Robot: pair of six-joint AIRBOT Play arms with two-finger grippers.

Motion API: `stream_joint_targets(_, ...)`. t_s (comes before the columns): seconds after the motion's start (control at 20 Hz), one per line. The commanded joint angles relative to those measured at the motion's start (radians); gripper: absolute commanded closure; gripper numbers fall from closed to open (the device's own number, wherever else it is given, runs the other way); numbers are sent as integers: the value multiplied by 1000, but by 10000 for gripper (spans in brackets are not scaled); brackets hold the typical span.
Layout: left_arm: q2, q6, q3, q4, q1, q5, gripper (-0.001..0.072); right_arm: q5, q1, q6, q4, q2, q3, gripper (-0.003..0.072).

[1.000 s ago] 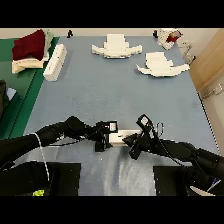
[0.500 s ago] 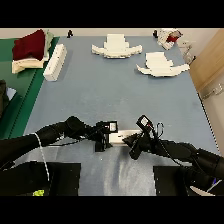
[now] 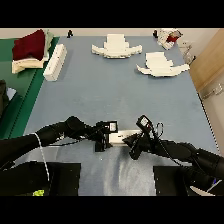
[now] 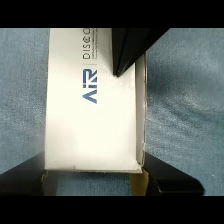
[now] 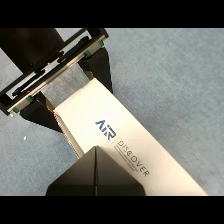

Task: Fold the box.

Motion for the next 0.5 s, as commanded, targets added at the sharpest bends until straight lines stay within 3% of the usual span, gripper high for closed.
stream_joint_targets(0.0, 0, 0, 0, 0, 0, 0, 241, 0, 0, 0, -4, -1, -1, 681)
stream_joint_targets(0.25, 0, 0, 1, 0, 0, 0, 241, 3, -2, 0, -5, 10, 15, 681)
stream_joint_targets(0.45, 0, 0, 0, 0, 0, 0, 241, -3, -5, 2, -42, 32, 101, 663)
